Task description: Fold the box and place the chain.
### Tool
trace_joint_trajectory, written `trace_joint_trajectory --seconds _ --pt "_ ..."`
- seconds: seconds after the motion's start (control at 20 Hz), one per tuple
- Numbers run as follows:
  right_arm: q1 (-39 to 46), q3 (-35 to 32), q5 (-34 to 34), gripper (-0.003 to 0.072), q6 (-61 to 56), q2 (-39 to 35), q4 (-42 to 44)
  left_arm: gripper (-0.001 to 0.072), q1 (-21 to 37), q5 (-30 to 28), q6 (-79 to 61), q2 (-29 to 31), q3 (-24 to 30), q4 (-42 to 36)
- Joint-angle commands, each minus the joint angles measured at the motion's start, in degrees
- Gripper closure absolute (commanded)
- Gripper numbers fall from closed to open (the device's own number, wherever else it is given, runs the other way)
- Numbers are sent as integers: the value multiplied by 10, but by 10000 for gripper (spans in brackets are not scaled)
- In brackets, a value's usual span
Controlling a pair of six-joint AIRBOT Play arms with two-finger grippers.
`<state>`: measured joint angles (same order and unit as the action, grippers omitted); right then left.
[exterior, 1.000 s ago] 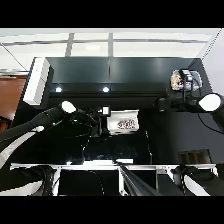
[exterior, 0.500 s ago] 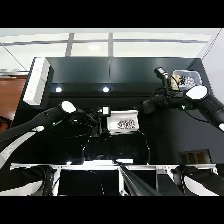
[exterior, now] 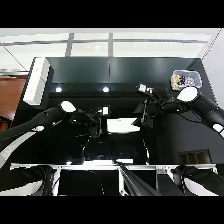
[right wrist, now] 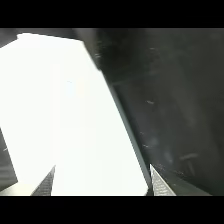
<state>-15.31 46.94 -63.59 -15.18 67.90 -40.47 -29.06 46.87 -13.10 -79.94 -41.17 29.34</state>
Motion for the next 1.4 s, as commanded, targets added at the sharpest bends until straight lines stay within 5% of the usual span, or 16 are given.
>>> trace_joint_trajectory --seconds 0.0,0.3,0.4,0.6,0.7,1.35 --pt "-24 1 -20 -14 23 0 -10 268 0 3 1 0 0 0" --pt "-38 0 21 -10 22 0 -52 269 0 3 1 0 0 0" --pt "-38 0 22 217 22 0 -52 268 0 3 1 0 0 0" --pt "-39 0 10 219 21 0 -48 269 0 3 1 0 0 0" --pt "-38 0 10 390 21 0 -49 268 0 3 1 0 0 0" --pt "-39 -8 24 392 21 1 -52 268 0 3 1 0 0 0"
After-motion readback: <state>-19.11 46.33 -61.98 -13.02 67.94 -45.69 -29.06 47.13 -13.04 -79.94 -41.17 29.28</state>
